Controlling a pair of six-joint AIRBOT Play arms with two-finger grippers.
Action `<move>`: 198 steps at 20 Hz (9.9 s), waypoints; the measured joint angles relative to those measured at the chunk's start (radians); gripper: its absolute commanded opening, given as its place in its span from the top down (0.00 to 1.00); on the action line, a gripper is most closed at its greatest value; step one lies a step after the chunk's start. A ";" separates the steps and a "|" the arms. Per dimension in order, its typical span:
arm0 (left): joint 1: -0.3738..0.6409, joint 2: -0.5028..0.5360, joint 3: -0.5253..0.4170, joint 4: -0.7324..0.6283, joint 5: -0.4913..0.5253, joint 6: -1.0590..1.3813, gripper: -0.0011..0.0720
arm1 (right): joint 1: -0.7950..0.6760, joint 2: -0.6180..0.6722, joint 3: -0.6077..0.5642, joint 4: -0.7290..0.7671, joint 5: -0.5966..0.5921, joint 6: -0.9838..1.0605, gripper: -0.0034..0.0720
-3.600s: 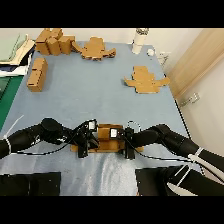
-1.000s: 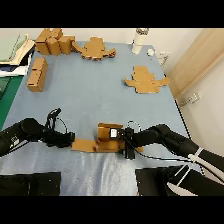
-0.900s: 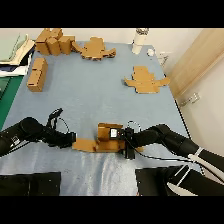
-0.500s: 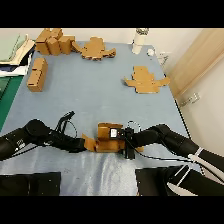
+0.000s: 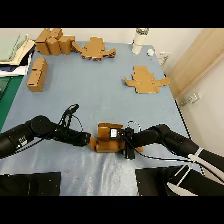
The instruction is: Fold the box.
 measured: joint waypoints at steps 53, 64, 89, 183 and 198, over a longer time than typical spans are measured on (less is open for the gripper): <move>-0.467 -0.362 0.416 0.764 -0.173 -1.049 0.32 | 0.000 0.000 0.000 0.000 0.000 0.000 0.28; -0.476 -0.415 0.432 0.808 -0.202 -1.085 0.97 | 0.000 0.000 0.000 0.002 -0.001 0.002 0.28; -0.381 -0.417 0.509 0.624 -0.321 -0.995 0.32 | 0.002 0.000 0.000 0.001 0.000 0.002 0.28; -0.059 -0.308 0.052 -0.259 0.058 1.691 0.26 | 0.002 0.000 0.000 0.000 0.000 0.000 0.28; -0.059 -0.308 0.052 -0.260 0.062 1.689 0.26 | 0.000 0.142 0.047 -0.191 -0.121 0.236 0.01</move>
